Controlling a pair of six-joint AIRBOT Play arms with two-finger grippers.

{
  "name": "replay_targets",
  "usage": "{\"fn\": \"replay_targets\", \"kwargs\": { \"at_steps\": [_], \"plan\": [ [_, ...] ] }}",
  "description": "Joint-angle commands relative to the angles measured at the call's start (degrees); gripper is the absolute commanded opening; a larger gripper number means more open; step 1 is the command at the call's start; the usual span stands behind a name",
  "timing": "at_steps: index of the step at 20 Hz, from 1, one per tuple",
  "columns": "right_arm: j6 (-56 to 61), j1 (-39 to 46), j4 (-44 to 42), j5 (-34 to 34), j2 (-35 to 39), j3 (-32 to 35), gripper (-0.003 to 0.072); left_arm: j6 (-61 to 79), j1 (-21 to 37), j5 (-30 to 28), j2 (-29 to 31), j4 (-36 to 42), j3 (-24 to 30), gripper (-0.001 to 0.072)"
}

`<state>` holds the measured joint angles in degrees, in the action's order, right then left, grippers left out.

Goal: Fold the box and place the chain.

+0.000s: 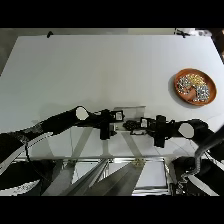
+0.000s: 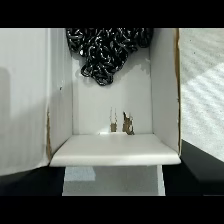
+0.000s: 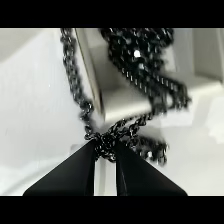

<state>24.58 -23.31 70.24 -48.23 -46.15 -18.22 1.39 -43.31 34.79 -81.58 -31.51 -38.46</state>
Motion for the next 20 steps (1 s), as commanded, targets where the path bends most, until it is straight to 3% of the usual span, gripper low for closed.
{"fn": "replay_targets", "kwargs": {
  "at_steps": [1, 5, 9, 15, 20],
  "plan": [
    [6.4, -0.02, 5.25, -5.03, 6.16, -0.48, 0.0011, 0.02, 0.0, -0.02, 0.0, -0.02, 0.0, 0.0491],
    [12.17, -0.02, 7.3, -10.08, 15.21, -3.32, 0.0011, 0.02, 0.0, -0.02, 0.0, -0.02, 0.0, 0.0491],
    [19.34, -0.02, 4.74, -6.43, 21.4, -9.62, 0.001, 0.04, 0.0, -0.02, 0.0, -0.02, 0.0, 0.0491],
    [20.9, -0.02, -12.35, 6.75, 20.2, -12.0, 0.001, 0.02, 0.0, -0.02, 0.0, -0.02, 0.0, 0.0491],
    [20.15, -0.02, -19.56, 4.66, 11.47, -12.0, 0.0011, 0.02, 0.0, -0.02, 0.0, -0.02, 0.0, 0.0491]
  ]
}}
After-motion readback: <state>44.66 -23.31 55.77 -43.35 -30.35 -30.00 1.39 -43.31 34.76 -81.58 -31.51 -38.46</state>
